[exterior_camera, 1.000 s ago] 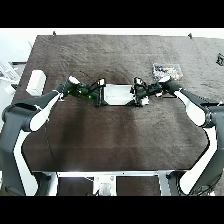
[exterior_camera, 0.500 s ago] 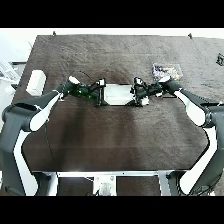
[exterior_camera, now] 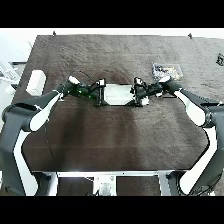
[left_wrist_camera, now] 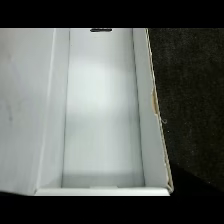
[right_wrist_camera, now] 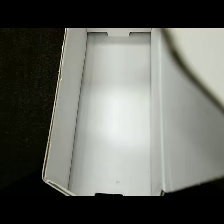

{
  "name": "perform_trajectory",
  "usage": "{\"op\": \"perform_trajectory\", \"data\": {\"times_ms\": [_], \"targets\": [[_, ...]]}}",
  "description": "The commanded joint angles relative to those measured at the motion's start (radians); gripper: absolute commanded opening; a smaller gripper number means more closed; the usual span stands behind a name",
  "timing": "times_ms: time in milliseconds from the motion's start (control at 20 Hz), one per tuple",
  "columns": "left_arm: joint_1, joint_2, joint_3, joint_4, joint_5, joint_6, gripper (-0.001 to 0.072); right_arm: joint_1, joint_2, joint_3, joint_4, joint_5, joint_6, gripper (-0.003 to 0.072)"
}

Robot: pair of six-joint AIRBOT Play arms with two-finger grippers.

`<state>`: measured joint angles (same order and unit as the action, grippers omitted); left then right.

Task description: Fold the box and place the chain.

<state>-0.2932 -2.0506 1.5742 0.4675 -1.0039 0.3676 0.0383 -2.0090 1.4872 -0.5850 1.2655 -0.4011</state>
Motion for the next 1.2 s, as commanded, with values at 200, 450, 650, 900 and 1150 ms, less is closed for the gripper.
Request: {"op": "perform_trajectory", "data": {"times_ms": [200,450,650,900,1150], "targets": [[0.002,-0.001,0.0,-0.001,0.0,0.0,0.0358,0.003,0.0,0.0,0.012,0.0,0.001,0.0591],[0.002,-0.001,0.0,-0.001,0.0,0.0,0.0358,-0.003,0.003,0.002,0.012,0.006,-0.002,0.0644],[0.002,-0.001,0.0,-0.001,0.0,0.0,0.0358,-0.034,0.039,0.002,-0.015,0.018,-0.003,0.072],[0.002,-0.001,0.0,-0.001,0.0,0.0,0.0358,-0.108,0.067,0.002,-0.041,0.06,0.002,0.072],[0.002,-0.001,0.0,-0.001,0.0,0.0,0.0359,-0.199,0.15,0.002,-0.044,0.167,0.008,0.054]]}}
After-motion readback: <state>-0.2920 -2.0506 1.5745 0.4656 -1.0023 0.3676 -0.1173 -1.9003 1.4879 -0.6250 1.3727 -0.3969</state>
